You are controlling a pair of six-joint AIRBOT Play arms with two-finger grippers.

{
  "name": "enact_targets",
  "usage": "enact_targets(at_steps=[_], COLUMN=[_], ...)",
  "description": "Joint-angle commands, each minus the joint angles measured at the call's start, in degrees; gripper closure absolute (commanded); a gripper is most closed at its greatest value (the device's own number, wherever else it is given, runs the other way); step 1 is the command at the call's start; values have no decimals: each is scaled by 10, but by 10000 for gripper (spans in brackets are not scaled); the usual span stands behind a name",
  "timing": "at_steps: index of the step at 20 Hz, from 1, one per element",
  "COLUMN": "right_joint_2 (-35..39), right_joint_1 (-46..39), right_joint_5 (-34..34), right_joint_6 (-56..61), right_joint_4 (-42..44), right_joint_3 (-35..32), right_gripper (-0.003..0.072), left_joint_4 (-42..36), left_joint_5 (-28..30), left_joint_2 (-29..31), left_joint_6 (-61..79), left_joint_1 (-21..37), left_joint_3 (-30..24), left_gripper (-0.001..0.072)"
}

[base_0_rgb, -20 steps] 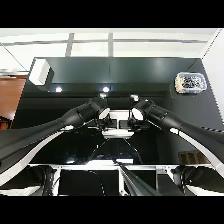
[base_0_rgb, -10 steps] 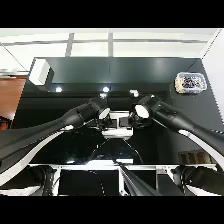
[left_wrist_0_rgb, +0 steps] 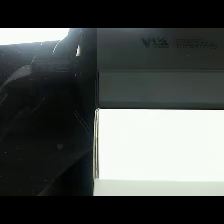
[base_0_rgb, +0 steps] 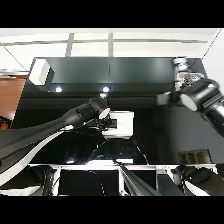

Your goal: Fold the box and place the chain.

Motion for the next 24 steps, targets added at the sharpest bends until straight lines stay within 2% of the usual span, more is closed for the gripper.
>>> enact_targets(at_steps=[1, 2, 3, 4, 6, 10, 12, 13, 14, 23, 24], right_joint_2=[9, -3, -28, -58, -133, -296, -360, -380, -396, -458, -459], right_joint_1=[-147, -186, -224, -255, -299, -356, -370, -374, -376, -377, -377], right_joint_5=[-238, -312, -349, -374, -370, -250, -192, -178, -170, -169, -168], right_joint_6=[13, 47, 72, 72, 49, -85, -97, -98, -99, -136, -136], right_joint_4=[-92, -92, -82, -61, -17, 144, 168, 168, 168, 190, 190], right_joint_3=[-61, -77, -77, -70, -22, 156, 229, 252, 270, 293, 293], right_gripper=[409, 407, 243, -34, -34, -34, -34, 71, 162, 171, 221], left_joint_4=[0, 0, 0, 0, 0, 0, 0, 0, 0, 0, 0], left_joint_5=[0, 0, 0, 1, 3, 2, 2, 2, 3, 2, 2], left_joint_2=[0, 0, 0, 0, 0, 0, 0, 0, 0, 0, 0], left_joint_6=[0, 0, 0, 0, 0, 0, 0, 0, 0, 0, 0], left_joint_1=[0, 0, 0, 0, 0, 0, 0, 0, 0, 0, 0], left_joint_3=[0, 0, 0, 0, 0, 0, 0, 0, 0, 0, 0], left_gripper=[679, 680, 680, 680, 680, 680, 680, 680, 679, 679, 680])
